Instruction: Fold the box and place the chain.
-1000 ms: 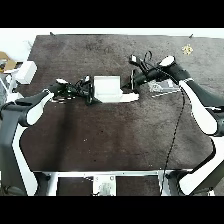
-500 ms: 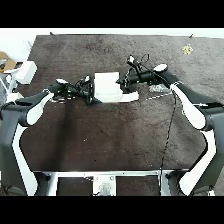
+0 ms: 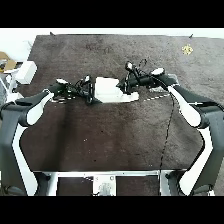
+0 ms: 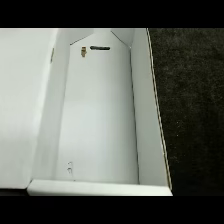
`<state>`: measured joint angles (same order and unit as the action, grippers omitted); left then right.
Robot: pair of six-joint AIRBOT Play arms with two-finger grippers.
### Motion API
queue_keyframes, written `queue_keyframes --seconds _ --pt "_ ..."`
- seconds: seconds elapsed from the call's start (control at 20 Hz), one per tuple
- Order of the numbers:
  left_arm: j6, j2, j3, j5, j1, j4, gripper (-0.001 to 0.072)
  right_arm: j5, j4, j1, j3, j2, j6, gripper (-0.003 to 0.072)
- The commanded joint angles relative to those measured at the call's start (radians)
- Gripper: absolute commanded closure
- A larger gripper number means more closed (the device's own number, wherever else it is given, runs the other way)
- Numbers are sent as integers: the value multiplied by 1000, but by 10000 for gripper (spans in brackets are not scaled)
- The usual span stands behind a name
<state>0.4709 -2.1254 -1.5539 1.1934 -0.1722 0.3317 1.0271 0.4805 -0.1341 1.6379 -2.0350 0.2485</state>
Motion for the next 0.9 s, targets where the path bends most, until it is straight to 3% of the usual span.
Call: queue_keyframes --seconds 0.0,0.15,0.25,0.3,0.35,0.5,0.55,0.6,0.65,0.75,0.85 --pt "1 1 0 -1 1 1 435 -26 -21 24 0 -4 3 682" --pt "1 1 0 -1 1 1 435 12 -214 66 29 -2 2 682" --pt "1 1 0 -1 1 1 435 158 -257 103 85 7 -22 681" --pt "1 1 0 -1 1 1 435 238 -241 120 113 17 -63 674" --pt "1 1 0 -1 1 1 435 302 -198 134 127 41 -121 619" --pt "1 1 0 -1 1 1 435 348 77 130 127 129 -207 574" --pt "1 1 0 0 1 1 435 345 182 119 127 151 -222 364" --pt "1 1 0 -1 1 1 435 343 255 105 127 161 -227 209" --pt "1 1 0 -1 1 1 435 342 317 90 127 159 -227 196" --pt "1 1 0 -1 1 1 434 310 433 56 125 138 -226 68" --pt "1 1 0 -1 1 1 435 243 490 25 124 105 -225 51"
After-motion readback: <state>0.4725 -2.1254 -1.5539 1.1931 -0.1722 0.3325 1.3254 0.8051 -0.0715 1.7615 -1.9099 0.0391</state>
